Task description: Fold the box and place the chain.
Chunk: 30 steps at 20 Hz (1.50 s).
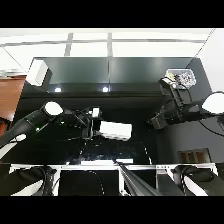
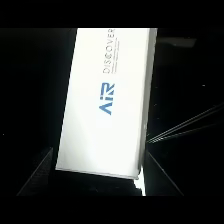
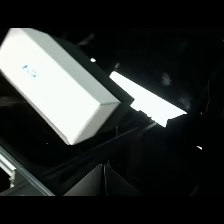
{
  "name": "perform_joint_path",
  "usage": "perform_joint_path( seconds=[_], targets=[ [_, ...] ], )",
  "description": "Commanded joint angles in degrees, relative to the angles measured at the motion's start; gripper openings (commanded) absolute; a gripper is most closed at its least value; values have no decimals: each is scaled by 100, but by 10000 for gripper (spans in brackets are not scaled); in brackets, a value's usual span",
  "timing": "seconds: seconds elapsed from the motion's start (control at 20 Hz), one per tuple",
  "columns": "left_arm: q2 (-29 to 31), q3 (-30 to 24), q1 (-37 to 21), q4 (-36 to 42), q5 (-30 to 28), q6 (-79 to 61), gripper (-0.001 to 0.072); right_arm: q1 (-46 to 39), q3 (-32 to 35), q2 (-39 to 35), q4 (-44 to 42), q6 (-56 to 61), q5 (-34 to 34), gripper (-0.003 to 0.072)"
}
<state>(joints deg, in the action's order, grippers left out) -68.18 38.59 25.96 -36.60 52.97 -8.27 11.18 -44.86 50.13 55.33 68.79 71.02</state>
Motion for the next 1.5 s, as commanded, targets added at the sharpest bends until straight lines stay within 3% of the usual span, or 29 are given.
perform_joint_path(
  seconds=[0.0, 0.15, 0.35, 0.5, 0.85, 1.15, 1.35, 1.45],
  targets=[
    [70, 306, 310, -140, 186, 566, 715, -201, 251, -81, -17, 256, -579, 17],
    [-103, 640, 839, -520, -444, 1692, 715, -201, 590, -81, -581, 264, -1097, 18],
    [-787, 1215, 1106, -1379, 13, 2326, 715, -203, 682, -81, -597, 262, -1060, 18],
    [-1064, 1390, 1106, -1331, 321, 2337, 714, -201, 688, -81, -599, 264, -1069, 18],
    [-1073, 1427, 1145, -1224, 319, 2330, 714, -201, 723, -81, -577, 262, -1093, 18],
    [-1285, 1425, 1528, -1237, -225, 2308, 715, -201, 723, -81, -579, 282, -1132, 18],
    [-1478, 1416, 1904, -1290, -1180, 2308, 716, -201, 723, -81, -579, 282, -1132, 18],
    [-1506, 1419, 2039, -1569, -1392, 2310, 713, -203, 723, -81, -577, 286, -1132, 18]
  ],
)
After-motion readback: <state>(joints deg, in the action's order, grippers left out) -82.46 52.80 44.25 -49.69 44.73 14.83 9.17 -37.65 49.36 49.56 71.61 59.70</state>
